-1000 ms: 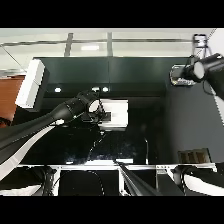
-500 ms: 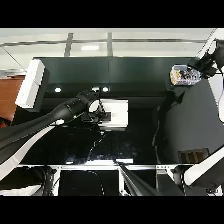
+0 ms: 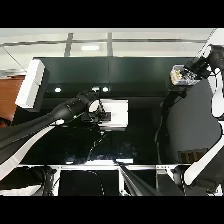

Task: Fold the box and place the chain.

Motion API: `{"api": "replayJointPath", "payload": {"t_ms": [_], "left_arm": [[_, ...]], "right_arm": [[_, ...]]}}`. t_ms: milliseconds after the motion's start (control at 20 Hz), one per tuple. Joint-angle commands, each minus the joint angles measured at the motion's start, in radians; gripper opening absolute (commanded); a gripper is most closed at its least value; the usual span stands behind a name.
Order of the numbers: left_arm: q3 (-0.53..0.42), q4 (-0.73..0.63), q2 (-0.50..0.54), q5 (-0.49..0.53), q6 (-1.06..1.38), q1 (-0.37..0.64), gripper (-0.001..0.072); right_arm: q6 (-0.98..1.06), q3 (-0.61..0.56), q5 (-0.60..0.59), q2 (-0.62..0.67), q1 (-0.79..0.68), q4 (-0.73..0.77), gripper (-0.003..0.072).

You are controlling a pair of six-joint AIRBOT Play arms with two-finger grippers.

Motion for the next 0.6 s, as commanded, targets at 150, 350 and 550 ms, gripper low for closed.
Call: {"api": "replayJointPath", "payload": {"t_ms": [150,350,550], "left_arm": [[0.0,0.0,0.0,-0.001,0.0,0.001,0.0028],[0.0,0.0,0.0,0.0,0.0,0.001,0.0028],[0.0,0.0,0.0,0.006,0.0,0.001,0.0028]], "right_arm": [[-0.07,0.005,0.095,0.042,-0.013,0.05,0.0016],[-0.22,0.005,0.132,0.235,0.014,0.069,0.0015],[-0.338,0.005,0.208,0.51,0.118,0.079,0.0014]]}}
